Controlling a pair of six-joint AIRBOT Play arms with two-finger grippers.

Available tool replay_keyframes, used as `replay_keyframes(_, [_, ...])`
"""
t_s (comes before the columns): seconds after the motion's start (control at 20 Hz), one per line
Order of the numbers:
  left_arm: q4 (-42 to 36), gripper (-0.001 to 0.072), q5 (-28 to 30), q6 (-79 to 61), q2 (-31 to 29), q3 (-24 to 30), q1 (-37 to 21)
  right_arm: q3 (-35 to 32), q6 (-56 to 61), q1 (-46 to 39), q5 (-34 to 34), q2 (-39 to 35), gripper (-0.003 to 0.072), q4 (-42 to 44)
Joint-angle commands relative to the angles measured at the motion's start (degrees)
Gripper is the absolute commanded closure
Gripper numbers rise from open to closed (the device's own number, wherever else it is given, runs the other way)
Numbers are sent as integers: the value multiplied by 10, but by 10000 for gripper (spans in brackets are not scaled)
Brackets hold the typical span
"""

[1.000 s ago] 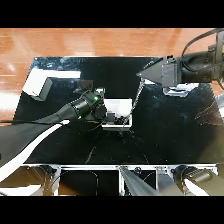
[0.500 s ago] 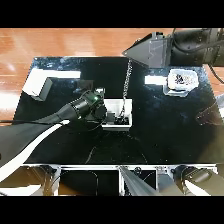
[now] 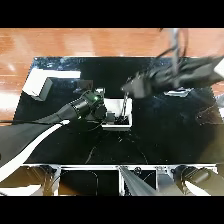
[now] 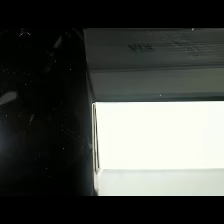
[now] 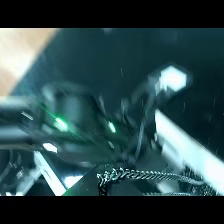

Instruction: Fold the box and place the chain.

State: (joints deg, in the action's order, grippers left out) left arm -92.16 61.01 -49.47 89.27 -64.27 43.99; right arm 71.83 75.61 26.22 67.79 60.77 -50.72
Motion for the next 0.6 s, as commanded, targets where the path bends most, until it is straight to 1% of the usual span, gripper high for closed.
replay_keyframes(0.0, [0,689,0,0,0,0,0,-99,2,19,-47,4,656,-6])
replay_keyframes(0.15, [0,689,0,0,0,0,0,-124,2,20,-66,24,656,-35])
replay_keyframes(0.5, [0,689,0,0,0,0,0,-124,1,20,-64,84,651,-44])
replay_keyframes(0.55, [0,689,0,0,0,0,0,-124,3,20,-60,85,442,-45])
